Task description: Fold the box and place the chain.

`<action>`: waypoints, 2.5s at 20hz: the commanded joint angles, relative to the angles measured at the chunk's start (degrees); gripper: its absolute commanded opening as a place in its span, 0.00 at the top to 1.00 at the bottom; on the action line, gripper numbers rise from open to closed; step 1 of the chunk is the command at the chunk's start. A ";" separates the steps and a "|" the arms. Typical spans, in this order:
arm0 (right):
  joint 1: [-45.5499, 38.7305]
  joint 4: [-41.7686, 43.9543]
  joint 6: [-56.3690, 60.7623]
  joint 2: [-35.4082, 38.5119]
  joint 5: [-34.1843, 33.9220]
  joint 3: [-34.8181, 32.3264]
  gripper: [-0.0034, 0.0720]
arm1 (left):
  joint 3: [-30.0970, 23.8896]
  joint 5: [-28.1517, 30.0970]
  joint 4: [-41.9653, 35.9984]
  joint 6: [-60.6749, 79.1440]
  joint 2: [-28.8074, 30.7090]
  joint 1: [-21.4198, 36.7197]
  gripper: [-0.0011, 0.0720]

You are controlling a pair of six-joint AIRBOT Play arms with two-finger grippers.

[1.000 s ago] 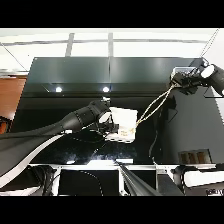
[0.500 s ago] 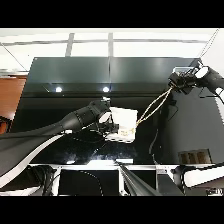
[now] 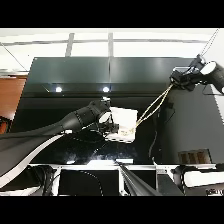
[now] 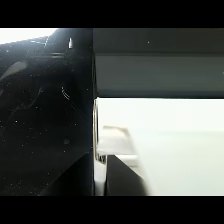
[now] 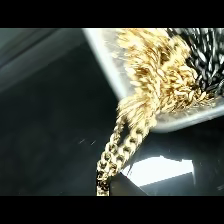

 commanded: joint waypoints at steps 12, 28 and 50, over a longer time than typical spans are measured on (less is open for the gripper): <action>-0.39 13.25 -14.27 45.24 19.26 2.08 0.94 | 0.02 -0.24 0.02 0.02 0.04 0.07 0.94; 19.78 33.57 -15.30 47.47 26.43 1.99 0.94 | 0.02 -0.22 0.02 0.02 0.04 0.04 0.94; 25.11 28.11 -12.76 44.76 23.74 -0.39 0.94 | 0.02 -0.24 0.02 0.02 0.04 0.04 0.94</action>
